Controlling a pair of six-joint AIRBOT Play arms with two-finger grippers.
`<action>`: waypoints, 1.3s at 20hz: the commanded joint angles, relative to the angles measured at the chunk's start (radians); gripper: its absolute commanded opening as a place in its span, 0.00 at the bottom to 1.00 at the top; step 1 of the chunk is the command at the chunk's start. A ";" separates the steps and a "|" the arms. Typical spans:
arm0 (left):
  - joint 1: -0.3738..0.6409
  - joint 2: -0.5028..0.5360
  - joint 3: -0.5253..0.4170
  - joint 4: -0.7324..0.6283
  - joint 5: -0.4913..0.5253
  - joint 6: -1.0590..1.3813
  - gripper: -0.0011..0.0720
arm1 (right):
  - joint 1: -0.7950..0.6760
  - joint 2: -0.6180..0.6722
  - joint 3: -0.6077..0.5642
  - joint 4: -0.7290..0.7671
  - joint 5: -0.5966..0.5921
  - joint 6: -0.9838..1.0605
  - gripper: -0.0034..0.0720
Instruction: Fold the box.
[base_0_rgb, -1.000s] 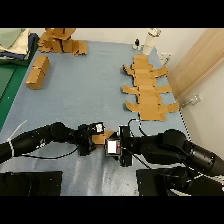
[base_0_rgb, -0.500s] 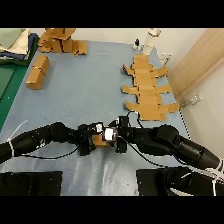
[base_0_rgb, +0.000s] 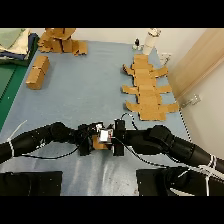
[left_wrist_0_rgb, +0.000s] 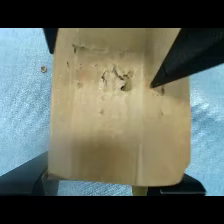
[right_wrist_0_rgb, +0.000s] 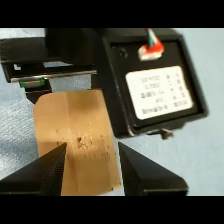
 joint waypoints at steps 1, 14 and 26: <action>0.000 0.000 0.000 0.000 0.000 0.000 0.71 | 0.002 -0.020 -0.001 0.025 -0.006 -0.014 0.71; 0.000 0.000 0.000 0.000 0.000 0.000 0.71 | 0.042 -0.061 -0.001 -0.027 -0.009 -0.101 0.71; 0.000 0.000 0.000 0.000 0.000 0.000 0.71 | 0.053 -0.059 0.000 -0.120 -0.005 -0.101 0.41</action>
